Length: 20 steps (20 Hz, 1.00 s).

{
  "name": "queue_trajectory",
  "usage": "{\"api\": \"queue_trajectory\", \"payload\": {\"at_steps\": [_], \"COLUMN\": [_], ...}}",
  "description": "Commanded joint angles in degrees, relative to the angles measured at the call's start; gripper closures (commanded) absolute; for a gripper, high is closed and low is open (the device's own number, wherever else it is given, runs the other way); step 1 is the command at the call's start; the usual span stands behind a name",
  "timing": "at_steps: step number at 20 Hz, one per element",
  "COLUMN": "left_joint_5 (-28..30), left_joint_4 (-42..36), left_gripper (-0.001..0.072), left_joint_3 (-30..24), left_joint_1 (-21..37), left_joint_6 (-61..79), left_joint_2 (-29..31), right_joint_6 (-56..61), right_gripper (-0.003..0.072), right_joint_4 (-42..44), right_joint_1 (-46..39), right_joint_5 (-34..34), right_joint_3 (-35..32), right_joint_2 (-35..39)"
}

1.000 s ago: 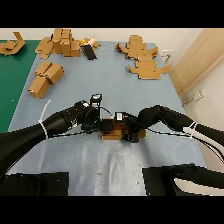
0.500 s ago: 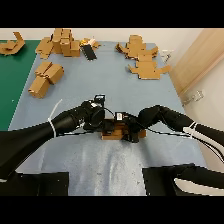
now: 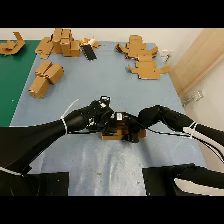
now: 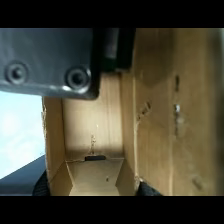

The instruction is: Fold the box.

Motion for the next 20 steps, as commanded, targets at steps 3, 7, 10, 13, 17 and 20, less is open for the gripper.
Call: {"api": "queue_trajectory", "payload": {"at_steps": [3,7,10,13,17,20], "left_joint_5": [1.4,1.5,1.7,1.7,1.6,1.4], "left_joint_4": [0.1,0.0,-0.4,-0.7,-1.3,-2.2], "left_gripper": [0.0119,0.0121,0.0626,0.0699,0.0699,0.0698], "left_joint_3": [0.2,0.2,0.2,0.3,0.3,0.3], "left_joint_1": [-0.2,-0.2,-0.2,-0.2,-0.2,-0.2], "left_joint_6": [0.0,-0.1,0.0,0.0,0.0,0.0], "left_joint_2": [-0.3,-1.4,-1.7,-1.7,-1.7,-1.7], "right_joint_6": [0.0,0.0,0.0,0.0,0.0,0.0], "right_gripper": [0.0189,0.0189,0.0189,0.0189,0.0189,0.0189], "right_joint_4": [0.0,0.0,0.0,0.0,0.0,0.0], "right_joint_1": [0.0,0.0,0.0,0.0,0.0,0.0], "right_joint_5": [0.0,0.0,0.0,0.0,0.0,0.0], "right_joint_3": [0.0,0.0,0.0,0.0,0.0,0.0], "right_joint_2": [0.0,0.0,0.0,0.0,0.0,0.0]}}
